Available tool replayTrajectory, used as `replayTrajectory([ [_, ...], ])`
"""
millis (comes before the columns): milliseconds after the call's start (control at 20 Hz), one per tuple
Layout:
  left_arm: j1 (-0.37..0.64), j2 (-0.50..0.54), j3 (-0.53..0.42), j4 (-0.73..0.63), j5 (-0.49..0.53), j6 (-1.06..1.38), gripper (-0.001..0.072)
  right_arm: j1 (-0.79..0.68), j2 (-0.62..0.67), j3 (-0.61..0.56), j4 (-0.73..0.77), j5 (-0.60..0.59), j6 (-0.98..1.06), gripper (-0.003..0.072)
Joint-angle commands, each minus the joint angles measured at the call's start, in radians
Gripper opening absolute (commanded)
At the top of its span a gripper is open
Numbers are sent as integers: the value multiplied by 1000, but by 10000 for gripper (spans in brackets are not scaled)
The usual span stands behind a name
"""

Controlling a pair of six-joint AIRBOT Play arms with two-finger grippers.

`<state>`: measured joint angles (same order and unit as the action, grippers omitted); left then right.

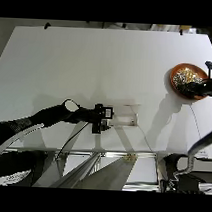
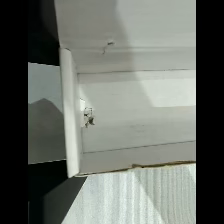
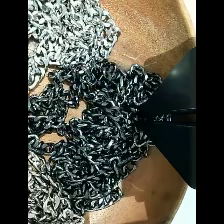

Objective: Fold the box and place the chain.

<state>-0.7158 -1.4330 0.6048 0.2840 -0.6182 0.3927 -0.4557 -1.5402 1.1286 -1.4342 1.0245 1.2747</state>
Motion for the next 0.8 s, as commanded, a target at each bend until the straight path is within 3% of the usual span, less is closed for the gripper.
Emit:
replayTrajectory([
  [0,1,1,0,0,0,0,201,0,26,0,3,39,-1,17],
  [400,1,1,0,0,0,0,201,0,200,0,30,69,-28,16],
  [750,1,1,0,0,0,0,201,17,444,0,183,151,-72,16],
])
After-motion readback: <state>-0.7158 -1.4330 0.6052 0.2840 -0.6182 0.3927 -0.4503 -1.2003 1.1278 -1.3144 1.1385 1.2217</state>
